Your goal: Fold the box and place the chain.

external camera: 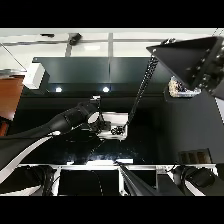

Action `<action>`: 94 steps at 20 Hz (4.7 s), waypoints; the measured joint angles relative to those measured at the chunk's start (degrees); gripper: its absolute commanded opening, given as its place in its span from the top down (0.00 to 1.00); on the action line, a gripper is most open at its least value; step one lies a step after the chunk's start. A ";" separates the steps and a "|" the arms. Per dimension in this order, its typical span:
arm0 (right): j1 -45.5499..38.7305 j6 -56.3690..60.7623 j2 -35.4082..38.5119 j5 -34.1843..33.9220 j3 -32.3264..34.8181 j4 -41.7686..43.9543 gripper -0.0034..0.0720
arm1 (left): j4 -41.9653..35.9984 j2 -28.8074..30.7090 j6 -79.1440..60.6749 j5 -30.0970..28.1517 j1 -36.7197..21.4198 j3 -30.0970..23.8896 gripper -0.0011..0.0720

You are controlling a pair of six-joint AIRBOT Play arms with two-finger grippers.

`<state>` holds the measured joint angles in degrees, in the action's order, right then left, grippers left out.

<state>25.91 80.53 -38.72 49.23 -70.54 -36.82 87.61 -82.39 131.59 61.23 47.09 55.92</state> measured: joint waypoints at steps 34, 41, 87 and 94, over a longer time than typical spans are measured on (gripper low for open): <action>7.93 3.69 -15.91 0.74 20.15 -12.07 0.40 | -0.04 0.00 0.00 0.33 0.00 0.00 0.94; -0.50 3.89 -13.38 4.85 19.47 -16.68 0.16 | -0.04 0.00 0.09 0.24 0.00 0.00 0.94; -18.88 7.54 -7.93 16.57 25.44 -38.18 0.02 | -48.24 11.37 -144.08 -5.46 -33.51 -19.71 0.03; -18.88 7.56 -7.96 16.50 25.44 -38.18 0.02 | -50.53 8.48 -150.86 -2.71 -32.79 -19.61 0.05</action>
<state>7.03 88.09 -46.68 65.73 -45.10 -75.00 37.08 -73.91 -19.27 58.52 14.31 36.32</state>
